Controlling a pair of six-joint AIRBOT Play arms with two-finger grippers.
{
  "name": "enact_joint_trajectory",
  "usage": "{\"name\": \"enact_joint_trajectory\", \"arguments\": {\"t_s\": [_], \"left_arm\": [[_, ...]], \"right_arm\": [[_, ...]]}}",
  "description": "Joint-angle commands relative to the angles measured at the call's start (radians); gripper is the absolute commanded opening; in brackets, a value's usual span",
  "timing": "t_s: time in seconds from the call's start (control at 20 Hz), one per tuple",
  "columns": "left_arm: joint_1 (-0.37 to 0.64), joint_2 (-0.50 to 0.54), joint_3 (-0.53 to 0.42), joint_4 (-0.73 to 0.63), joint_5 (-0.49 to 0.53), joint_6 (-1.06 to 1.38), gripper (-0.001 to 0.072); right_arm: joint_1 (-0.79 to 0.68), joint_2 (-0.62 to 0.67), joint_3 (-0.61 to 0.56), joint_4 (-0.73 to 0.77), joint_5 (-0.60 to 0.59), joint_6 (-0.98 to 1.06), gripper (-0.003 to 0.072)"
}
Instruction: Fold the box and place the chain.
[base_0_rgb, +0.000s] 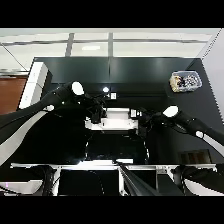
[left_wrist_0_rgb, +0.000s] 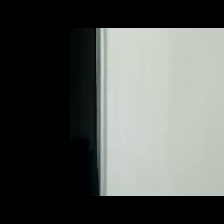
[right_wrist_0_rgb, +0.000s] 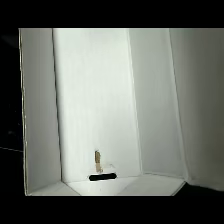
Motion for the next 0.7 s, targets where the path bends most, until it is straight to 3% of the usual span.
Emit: {"name": "enact_joint_trajectory", "arguments": {"t_s": [0.0,0.65], "left_arm": [[0.000,-0.001,0.000,0.001,0.000,-0.002,0.0027],[0.000,-0.001,0.000,0.001,0.000,-0.002,0.0027]], "right_arm": [[0.001,-0.005,0.006,-0.007,0.002,0.015,0.0705],[0.020,-0.016,0.017,-0.051,-0.018,0.063,0.0703]]}}
